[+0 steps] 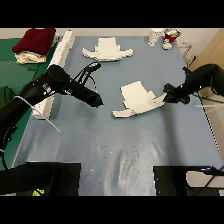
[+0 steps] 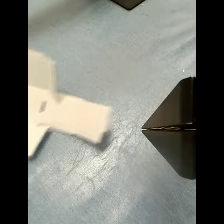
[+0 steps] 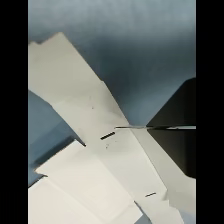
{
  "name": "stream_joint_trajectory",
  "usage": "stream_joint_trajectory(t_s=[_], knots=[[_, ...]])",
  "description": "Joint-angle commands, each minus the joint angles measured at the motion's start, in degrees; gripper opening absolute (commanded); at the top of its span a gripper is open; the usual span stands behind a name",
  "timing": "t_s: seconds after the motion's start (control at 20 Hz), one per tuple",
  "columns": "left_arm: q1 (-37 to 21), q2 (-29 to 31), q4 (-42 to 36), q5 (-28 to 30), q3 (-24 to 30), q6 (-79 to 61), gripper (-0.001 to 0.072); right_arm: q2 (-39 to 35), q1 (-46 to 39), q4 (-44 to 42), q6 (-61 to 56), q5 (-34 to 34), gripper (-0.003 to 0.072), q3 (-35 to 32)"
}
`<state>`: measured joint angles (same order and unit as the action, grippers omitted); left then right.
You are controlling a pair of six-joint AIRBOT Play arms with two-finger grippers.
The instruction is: Fold the box.
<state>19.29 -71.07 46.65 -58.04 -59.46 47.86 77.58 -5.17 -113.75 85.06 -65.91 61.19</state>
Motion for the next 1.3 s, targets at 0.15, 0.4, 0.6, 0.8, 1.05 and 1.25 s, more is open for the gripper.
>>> stream_joint_trajectory(t_s=[0.15,0.4,0.6,0.8,1.05,1.25], knots=[[-0.04,-0.02,0.00,0.00,-0.04,-0.02,0.0012,-11.13,4.83,0.87,-4.50,4.09,0.0578,-15.10],[-0.07,-0.04,0.00,0.02,-0.04,-0.02,0.0012,-10.56,-0.31,11.85,-4.00,0.72,0.0466,-5.99],[-0.07,-0.04,-0.17,0.02,-0.04,-0.02,0.0012,-2.56,-8.68,10.27,6.43,-4.11,0.0446,6.01],[-0.07,-0.04,-0.20,0.02,-0.04,-0.02,0.0012,9.07,-11.85,-0.26,19.21,-6.64,0.0446,15.02],[-0.07,-0.04,-0.20,0.02,-0.04,-0.02,0.0013,21.11,-11.85,-3.45,22.05,-12.87,0.0446,21.53],[-0.04,-0.04,-0.20,0.02,-0.04,-0.02,0.0012,24.94,-11.26,-4.70,24.35,-15.67,0.0370,21.44]])
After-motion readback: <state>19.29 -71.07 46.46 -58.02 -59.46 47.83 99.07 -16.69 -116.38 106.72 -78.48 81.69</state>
